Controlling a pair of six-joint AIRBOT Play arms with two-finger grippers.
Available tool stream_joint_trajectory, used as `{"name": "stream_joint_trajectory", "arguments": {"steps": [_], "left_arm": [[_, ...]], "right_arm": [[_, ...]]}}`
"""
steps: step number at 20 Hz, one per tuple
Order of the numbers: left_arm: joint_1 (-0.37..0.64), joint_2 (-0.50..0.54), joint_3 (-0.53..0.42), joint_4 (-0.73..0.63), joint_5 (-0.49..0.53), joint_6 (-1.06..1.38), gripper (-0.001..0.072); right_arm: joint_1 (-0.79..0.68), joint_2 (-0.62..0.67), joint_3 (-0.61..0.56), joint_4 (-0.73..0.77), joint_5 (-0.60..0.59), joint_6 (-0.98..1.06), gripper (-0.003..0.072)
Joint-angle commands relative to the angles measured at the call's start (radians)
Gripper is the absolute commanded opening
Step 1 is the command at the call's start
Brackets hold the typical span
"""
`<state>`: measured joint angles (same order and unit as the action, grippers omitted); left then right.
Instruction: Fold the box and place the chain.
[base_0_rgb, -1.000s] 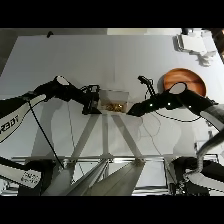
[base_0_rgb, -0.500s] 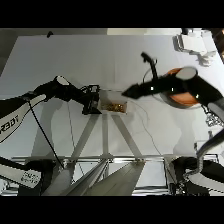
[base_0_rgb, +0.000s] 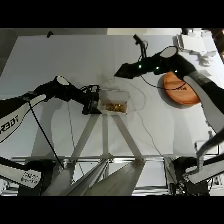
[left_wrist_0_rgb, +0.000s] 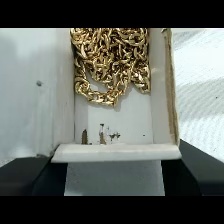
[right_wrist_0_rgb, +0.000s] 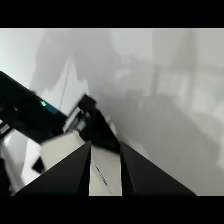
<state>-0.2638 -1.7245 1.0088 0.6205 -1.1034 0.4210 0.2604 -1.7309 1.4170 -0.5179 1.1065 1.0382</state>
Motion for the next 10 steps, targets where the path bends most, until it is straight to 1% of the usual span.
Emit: {"name": "stream_joint_trajectory", "arguments": {"steps": [1, 3, 5, 6, 7, 10], "left_arm": [[0.0, 0.0, 0.0, 0.0, 0.0, 0.0, 0.0142], [0.0, 0.0, 0.0, 0.0, 0.0, 0.0, 0.0142], [0.0, 0.0, 0.0, 0.0, 0.0, 0.0, 0.0142], [0.0, 0.0, 0.0, 0.0, 0.0, 0.0, 0.0142], [0.0, 0.0, 0.0, 0.0, 0.0, 0.001, 0.0142], [0.0, 0.0, 0.0, 0.0, 0.0, 0.0, 0.0142]], "right_arm": [[0.0, -0.09, 0.021, -0.003, 0.173, 0.029, 0.0204], [0.002, -0.093, 0.021, -0.009, 0.244, -0.016, 0.0205], [0.015, -0.093, 0.021, -0.025, 0.275, -0.052, 0.0207], [0.026, -0.093, 0.02, -0.058, 0.278, -0.057, 0.0209], [0.039, -0.09, 0.016, -0.098, 0.278, -0.072, 0.0239], [0.08, -0.067, 0.01, -0.205, 0.257, -0.105, 0.0243]]}}
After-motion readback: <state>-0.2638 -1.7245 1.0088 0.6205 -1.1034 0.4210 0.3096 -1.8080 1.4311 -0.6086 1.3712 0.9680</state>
